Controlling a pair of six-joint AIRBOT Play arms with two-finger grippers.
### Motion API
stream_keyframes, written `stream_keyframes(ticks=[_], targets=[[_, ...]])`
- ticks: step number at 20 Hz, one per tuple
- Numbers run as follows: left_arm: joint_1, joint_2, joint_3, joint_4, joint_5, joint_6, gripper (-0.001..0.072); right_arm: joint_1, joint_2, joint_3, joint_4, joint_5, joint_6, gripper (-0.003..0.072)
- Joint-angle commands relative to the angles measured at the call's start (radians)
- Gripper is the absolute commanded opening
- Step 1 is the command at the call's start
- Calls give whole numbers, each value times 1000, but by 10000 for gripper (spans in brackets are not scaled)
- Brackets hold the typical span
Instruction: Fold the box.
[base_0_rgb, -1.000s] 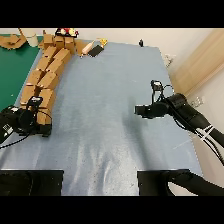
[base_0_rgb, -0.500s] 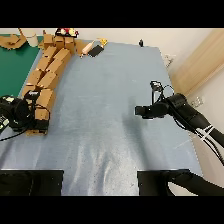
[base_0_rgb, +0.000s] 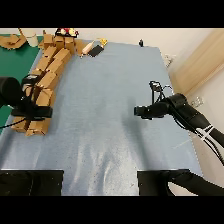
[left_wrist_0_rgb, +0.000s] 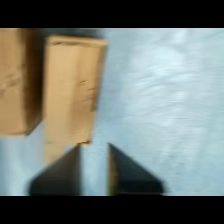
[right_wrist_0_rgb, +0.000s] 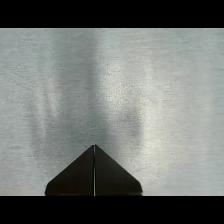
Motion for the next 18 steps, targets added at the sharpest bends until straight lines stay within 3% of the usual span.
stream_keyframes(ticks=[1,6,9,11,18], targets=[[-53,-23,39,-289,166,118,11,0,-7,18,87,-1,-92,2],[-109,-246,146,-453,173,222,11,2,-44,109,194,-3,-175,2],[-158,-349,211,-522,235,272,11,3,-69,149,244,-2,-189,2],[-189,-381,237,-537,280,275,11,3,-89,157,259,-1,-214,2],[-211,-388,244,-535,286,291,12,3,-100,156,258,-50,-220,3]])
